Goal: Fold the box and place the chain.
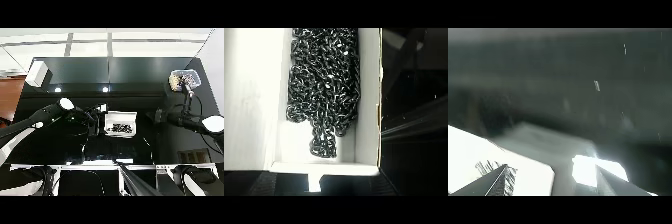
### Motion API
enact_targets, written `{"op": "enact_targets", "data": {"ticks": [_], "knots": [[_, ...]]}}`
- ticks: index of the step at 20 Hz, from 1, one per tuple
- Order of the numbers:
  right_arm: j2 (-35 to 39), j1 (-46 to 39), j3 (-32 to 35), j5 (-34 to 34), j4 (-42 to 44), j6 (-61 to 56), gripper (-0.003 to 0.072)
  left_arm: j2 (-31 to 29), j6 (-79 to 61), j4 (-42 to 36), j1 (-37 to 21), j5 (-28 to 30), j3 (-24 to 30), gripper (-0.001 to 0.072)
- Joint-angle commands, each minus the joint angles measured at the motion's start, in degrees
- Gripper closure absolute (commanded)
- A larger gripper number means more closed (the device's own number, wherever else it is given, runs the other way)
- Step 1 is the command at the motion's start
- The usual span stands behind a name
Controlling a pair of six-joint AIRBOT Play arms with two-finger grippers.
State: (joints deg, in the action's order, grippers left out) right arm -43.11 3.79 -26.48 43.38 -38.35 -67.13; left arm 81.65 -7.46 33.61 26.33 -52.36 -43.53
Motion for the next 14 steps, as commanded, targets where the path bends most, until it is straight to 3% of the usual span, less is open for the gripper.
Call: {"op": "enact_targets", "data": {"ticks": [1,6,10,14], "knots": [[-3.28,0.57,-3.91,-6.75,4.94,0.15,0.0054,0.04,3.48,0.22,-0.04,2.71,-0.04,0.0246],[-19.45,7.06,-18.62,-3.39,4.9,7.78,0.0055,0.04,3.43,0.26,-0.02,3.8,-0.04,0.0246],[-25.94,12.76,-21.35,-1.18,3.61,17.86,0.0056,0.04,3.41,0.24,-0.02,4.39,-0.04,0.0246],[-25.7,13.97,-21.35,14.71,-4.0,42.86,0.0057,0.04,3.39,0.24,-0.02,4.37,-0.04,0.0246]]}}
